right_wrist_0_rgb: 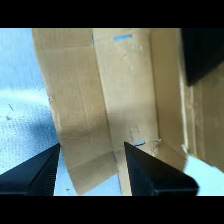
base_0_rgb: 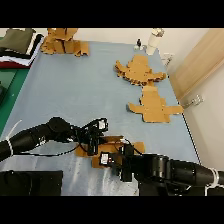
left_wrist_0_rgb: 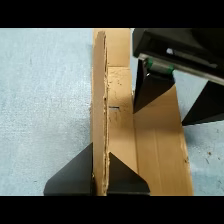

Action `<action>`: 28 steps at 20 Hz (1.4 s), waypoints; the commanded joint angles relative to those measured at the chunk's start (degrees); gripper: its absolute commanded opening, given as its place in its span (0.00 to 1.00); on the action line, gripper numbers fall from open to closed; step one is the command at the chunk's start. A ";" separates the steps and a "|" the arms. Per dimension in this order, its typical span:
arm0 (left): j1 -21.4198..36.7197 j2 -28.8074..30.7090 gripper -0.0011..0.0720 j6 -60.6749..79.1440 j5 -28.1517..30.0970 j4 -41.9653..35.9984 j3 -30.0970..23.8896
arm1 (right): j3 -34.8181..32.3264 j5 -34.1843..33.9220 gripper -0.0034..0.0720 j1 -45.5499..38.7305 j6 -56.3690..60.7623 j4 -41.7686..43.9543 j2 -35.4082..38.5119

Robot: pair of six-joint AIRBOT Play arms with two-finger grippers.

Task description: Fold the box.

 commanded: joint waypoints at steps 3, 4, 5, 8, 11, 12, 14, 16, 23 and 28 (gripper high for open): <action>0.00 -0.02 0.03 0.02 -0.02 0.02 0.04 | 0.00 -0.79 0.87 0.00 7.63 -6.12 3.06; 0.00 -0.04 0.03 0.00 -0.04 0.02 0.04 | 0.00 -0.57 0.87 0.00 10.36 -7.74 2.84; 0.00 -0.04 0.03 0.02 -0.02 0.02 0.04 | 0.00 -0.44 0.87 0.00 12.00 -8.61 2.56; 0.00 -0.02 0.03 0.00 -0.04 0.02 0.04 | 0.00 0.04 0.87 -0.02 14.45 -8.83 1.81; 0.00 -0.04 0.03 0.00 -0.02 0.02 0.04 | 0.00 1.46 0.90 -0.02 15.87 -9.07 1.77; 0.00 -0.04 0.03 0.02 -0.02 0.00 0.04 | 0.00 1.29 0.90 -0.02 15.87 -9.20 1.79; 0.00 -0.04 0.03 0.00 -0.02 0.02 0.04 | 0.00 0.02 0.90 -0.02 15.96 -9.64 1.77; 0.00 -0.04 0.03 0.02 -0.02 0.00 0.04 | 0.00 0.17 0.90 -0.02 18.69 -9.60 1.77; 0.00 -0.04 0.03 0.02 -0.07 0.02 0.04 | 0.02 -4.02 1.00 -1.73 18.82 -10.67 3.06; 0.00 -0.04 0.03 0.02 -0.02 0.02 0.04 | 0.02 -5.99 1.00 -1.73 17.07 -13.14 3.56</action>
